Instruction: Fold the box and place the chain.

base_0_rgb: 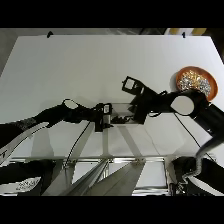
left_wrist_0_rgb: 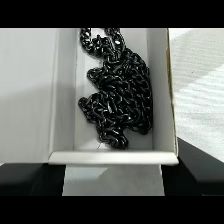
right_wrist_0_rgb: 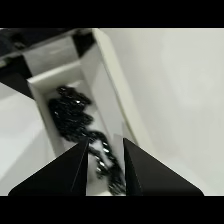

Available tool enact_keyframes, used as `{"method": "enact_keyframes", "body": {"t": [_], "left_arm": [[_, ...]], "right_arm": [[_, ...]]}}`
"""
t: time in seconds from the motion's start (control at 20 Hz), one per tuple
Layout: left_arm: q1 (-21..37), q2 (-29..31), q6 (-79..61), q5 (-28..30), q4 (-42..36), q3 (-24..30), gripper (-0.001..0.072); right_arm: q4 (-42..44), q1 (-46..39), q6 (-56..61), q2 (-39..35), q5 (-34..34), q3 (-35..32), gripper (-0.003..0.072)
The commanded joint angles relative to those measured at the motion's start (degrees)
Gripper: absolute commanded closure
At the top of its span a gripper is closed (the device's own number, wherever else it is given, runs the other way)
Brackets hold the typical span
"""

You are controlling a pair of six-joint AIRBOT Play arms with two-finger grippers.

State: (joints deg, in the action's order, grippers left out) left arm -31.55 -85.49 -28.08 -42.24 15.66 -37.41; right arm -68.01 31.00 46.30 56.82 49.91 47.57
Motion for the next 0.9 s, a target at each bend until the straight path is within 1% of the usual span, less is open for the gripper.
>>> {"method": "enact_keyframes", "body": {"t": [0.0, 0.05, 0.2, 0.25, 0.3, 0.35, 0.4, 0.5, 0.6, 0.85], "left_arm": [[0.0, 0.0, 0.0, 0.0, 0.0, 0.0, 0.0320], [0.0, 0.0, 0.0, 0.0, 0.0, 0.0, 0.0320], [0.0, 0.0, 0.0, 0.0, 0.0, 0.0, 0.0320], [0.0, 0.0, 0.0, 0.0, 0.0, 0.0, 0.0320], [0.0, 0.0, 0.0, 0.0, 0.0, 0.0, 0.0320], [0.0, 0.0, 0.0, 0.0, 0.0, 0.0, 0.0320], [0.0, 0.0, 0.0, 0.0, 0.0, 0.0, 0.0320], [0.0, 0.0, 0.0, 0.0, 0.0, 0.0, 0.0320], [0.0, 0.0, 0.0, 0.0, 0.0, 0.0, 0.0320], [0.0, 0.0, 0.0, 0.0, 0.0, 0.0, 0.0320]], "right_arm": [[-1.0, -9.3, -6.3, -1.6, 4.6, -0.2, 0.0497], [-0.9, -12.4, -10.5, -1.4, 4.9, -0.8, 0.0588], [1.5, -19.9, -27.5, 0.8, 4.6, -4.0, 0.0593], [2.7, -20.9, -32.2, 1.7, 4.1, -5.1, 0.0585], [3.9, -21.1, -36.3, 3.1, 3.6, -6.1, 0.0562], [5.4, -21.1, -39.6, 4.6, 3.4, -6.8, 0.0482], [7.7, -21.1, -43.6, 6.6, 3.3, -7.2, 0.0421], [11.7, -21.0, -50.6, 11.0, 3.3, -7.5, 0.0416], [13.8, -20.6, -53.3, 14.8, 3.2, -7.5, 0.0417], [14.1, -18.2, -57.5, 18.8, 2.1, -7.6, 0.0418]]}}
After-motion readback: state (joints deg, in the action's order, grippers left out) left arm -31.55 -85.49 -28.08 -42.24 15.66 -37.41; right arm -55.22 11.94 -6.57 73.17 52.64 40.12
